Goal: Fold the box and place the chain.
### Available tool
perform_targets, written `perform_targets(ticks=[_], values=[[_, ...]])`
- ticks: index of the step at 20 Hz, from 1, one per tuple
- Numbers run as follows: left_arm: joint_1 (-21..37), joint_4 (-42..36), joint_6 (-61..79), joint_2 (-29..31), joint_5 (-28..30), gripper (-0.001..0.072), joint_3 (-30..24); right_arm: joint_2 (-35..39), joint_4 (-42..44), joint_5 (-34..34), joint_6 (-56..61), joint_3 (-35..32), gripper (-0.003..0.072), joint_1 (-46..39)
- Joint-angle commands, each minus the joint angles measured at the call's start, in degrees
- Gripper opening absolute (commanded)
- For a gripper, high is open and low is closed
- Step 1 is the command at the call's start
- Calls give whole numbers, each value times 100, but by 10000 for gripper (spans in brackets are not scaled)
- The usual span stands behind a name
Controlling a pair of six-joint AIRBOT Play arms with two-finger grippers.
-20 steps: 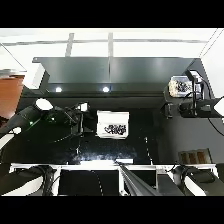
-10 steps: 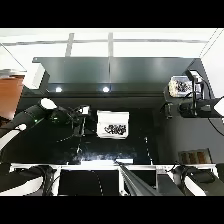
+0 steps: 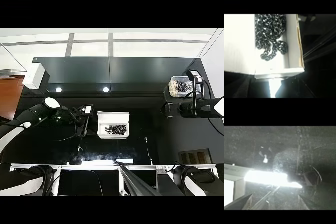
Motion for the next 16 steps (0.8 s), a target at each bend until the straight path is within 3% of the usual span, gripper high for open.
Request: perform_targets(ticks=[1, 16], values=[[-50, -7, 2, -11, -42, 687, 7, 2, -2, -7, 2, -2, 704, 7], [-251, 160, -800, -11, 105, 707, -9, 2, -7, -9, 4, -9, 703, 7]])
